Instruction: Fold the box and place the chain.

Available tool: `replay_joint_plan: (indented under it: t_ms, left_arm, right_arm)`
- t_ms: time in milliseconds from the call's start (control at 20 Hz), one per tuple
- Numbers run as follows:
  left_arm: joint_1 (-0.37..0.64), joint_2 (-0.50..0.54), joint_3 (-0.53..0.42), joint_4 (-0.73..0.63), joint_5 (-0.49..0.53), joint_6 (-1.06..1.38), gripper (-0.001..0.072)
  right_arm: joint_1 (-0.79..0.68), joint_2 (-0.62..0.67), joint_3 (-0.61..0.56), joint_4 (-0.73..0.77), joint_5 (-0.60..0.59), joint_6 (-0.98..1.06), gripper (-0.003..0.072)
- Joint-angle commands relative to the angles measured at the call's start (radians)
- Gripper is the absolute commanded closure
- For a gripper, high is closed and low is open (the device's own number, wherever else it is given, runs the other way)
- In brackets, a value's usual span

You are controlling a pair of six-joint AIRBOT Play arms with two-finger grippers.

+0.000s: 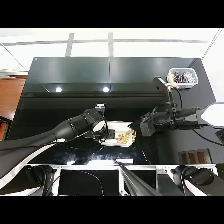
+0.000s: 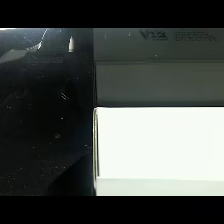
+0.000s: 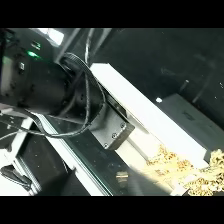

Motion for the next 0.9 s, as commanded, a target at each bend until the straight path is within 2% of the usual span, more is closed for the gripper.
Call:
replay_joint_plan:
  t_ms: [0,200,300,400,450,500,600,650,750,850]
  left_arm:
    - [0.001,0.000,0.000,0.000,0.000,0.000,0.0677]
    - [0.001,0.000,0.000,0.000,0.000,0.000,0.0677]
    - [0.001,0.000,0.000,0.000,0.000,0.000,0.0676]
    - [0.001,0.000,0.000,0.000,0.000,0.000,0.0677]
    - [0.001,0.000,0.000,0.000,0.000,0.000,0.0677]
    - [0.001,0.000,0.000,0.000,0.000,0.000,0.0677]
    - [0.001,0.000,0.000,0.000,0.000,0.000,0.0677]
    - [0.001,0.000,0.000,0.000,0.000,0.000,0.0676]
    - [0.001,0.000,0.000,0.000,0.001,0.000,0.0677]
    - [0.001,0.000,0.000,0.000,0.001,0.000,0.0677]
  right_arm:
    - [-0.048,0.000,-0.011,-0.014,0.040,0.000,0.0285]
    - [-0.248,0.021,-0.016,-0.175,0.188,-0.082,0.0285]
    - [-0.308,0.042,-0.070,-0.223,0.222,-0.186,0.0285]
    - [-0.323,0.051,-0.171,-0.208,0.094,-0.311,0.0284]
    - [-0.323,0.050,-0.223,-0.200,-0.015,-0.373,0.0218]
    - [-0.318,0.050,-0.273,-0.200,-0.145,-0.434,-0.0013]
    - [-0.295,0.050,-0.335,-0.205,-0.332,-0.620,-0.0019]
    - [-0.282,0.049,-0.351,-0.205,-0.371,-0.731,-0.0019]
    - [-0.247,0.031,-0.361,-0.203,-0.339,-1.035,-0.0017]
    - [-0.195,-0.028,-0.361,-0.156,-0.327,-1.144,-0.0016]
